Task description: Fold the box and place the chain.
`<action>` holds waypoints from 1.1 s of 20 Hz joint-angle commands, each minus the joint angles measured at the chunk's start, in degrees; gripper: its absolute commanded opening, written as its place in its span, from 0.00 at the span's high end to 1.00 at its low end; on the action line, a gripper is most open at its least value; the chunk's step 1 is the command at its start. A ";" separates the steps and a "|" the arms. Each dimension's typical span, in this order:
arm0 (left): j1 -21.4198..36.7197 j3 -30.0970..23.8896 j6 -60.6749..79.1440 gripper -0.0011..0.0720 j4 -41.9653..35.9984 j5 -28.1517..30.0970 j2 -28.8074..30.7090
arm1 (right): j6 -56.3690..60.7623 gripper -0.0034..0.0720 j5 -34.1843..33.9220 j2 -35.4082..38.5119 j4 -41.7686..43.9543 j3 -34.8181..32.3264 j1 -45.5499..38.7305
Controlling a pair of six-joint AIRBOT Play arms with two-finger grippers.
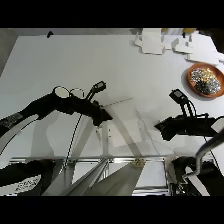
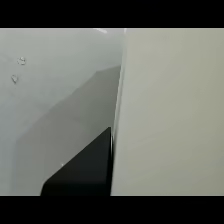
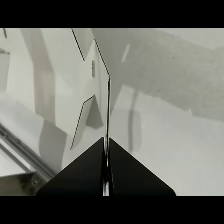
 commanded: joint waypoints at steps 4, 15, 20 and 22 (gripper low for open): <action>-1.20 2.99 6.12 0.98 6.40 -0.76 2.47 | 0.00 0.40 -0.26 0.07 -0.50 3.34 0.02; -12.07 4.42 15.87 0.98 14.67 12.92 1.79 | 0.00 0.40 -3.91 0.04 -2.19 4.85 0.02; -12.17 4.42 15.74 0.98 14.64 13.22 -1.55 | -0.02 0.40 -4.17 0.04 -2.56 4.85 0.02; -12.17 4.42 15.76 0.98 14.64 14.51 -1.68 | -0.02 0.40 -4.20 0.04 -3.15 4.85 0.02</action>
